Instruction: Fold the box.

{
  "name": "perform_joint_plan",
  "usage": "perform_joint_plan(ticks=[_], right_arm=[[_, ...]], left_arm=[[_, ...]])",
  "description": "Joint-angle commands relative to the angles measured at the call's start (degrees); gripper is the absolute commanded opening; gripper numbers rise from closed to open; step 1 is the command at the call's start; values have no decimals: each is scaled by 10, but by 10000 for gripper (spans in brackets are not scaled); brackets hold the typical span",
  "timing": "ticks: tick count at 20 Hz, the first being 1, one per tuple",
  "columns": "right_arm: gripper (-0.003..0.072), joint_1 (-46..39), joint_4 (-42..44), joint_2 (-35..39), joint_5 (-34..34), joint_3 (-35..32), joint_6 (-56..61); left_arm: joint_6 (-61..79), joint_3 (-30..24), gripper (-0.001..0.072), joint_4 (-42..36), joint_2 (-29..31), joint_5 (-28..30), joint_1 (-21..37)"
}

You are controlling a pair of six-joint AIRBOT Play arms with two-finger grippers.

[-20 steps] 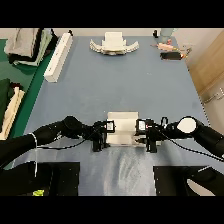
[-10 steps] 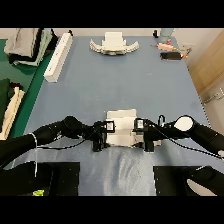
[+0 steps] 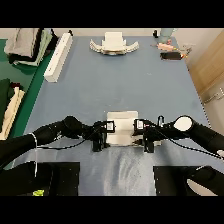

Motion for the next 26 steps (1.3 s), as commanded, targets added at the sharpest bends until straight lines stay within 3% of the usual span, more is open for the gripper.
perform_joint_plan(ticks=[1,2,4,11,12,13,15,17,20,24,26], right_arm=[[666,0,11,0,-5,0,0],[703,0,19,0,-9,0,0],[710,0,27,0,-14,0,0],[691,0,9,0,-14,1,22],[640,0,-1,0,-14,2,49],[462,0,-20,2,-14,2,88],[163,0,-93,15,-14,8,226],[5,0,-177,34,-9,18,397],[4,0,-294,68,38,51,642],[4,-18,-532,109,141,103,1036],[4,-59,-572,108,198,103,1121]], left_arm=[[0,1,408,0,0,0,0],[0,1,408,0,0,0,0],[0,1,408,0,0,0,0],[0,1,408,0,0,0,0],[0,1,408,0,0,0,0],[0,1,408,0,0,0,0],[0,1,408,0,0,0,0],[0,1,408,0,0,0,0],[0,1,408,0,0,0,0],[0,1,408,0,0,0,0],[0,1,408,0,0,0,0]])
